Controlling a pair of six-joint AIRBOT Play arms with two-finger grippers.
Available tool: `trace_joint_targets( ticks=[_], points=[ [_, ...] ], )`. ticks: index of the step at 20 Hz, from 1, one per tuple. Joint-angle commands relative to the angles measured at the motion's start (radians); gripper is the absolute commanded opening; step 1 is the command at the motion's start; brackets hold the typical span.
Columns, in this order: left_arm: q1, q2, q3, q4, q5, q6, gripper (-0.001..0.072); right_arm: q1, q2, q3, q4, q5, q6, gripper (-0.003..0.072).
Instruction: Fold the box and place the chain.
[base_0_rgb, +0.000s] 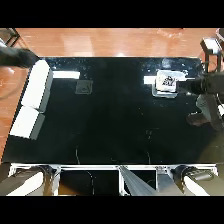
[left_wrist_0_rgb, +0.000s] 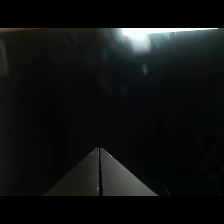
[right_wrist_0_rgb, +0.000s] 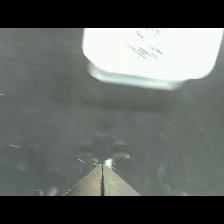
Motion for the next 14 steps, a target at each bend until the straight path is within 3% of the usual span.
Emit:
trace_joint_targets(
  ticks=[1,3,5,14],
  points=[
    [-0.168,0.055,-0.217,0.125,0.142,-0.174,0.0016,0.002,0.060,-0.187,-0.124,0.109,0.158,0.0017],
    [-0.171,0.080,-0.348,0.116,0.230,-0.194,0.0016,0.001,0.059,-0.266,-0.124,0.181,0.172,0.0018],
    [-0.158,0.080,-0.396,0.171,0.252,-0.194,0.0017,0.002,0.059,-0.280,-0.120,0.211,0.172,0.0017],
    [-0.135,0.081,-0.392,0.195,0.254,-0.193,0.0020,0.001,0.059,-0.280,-0.117,0.215,0.172,0.0017]
  ],
)
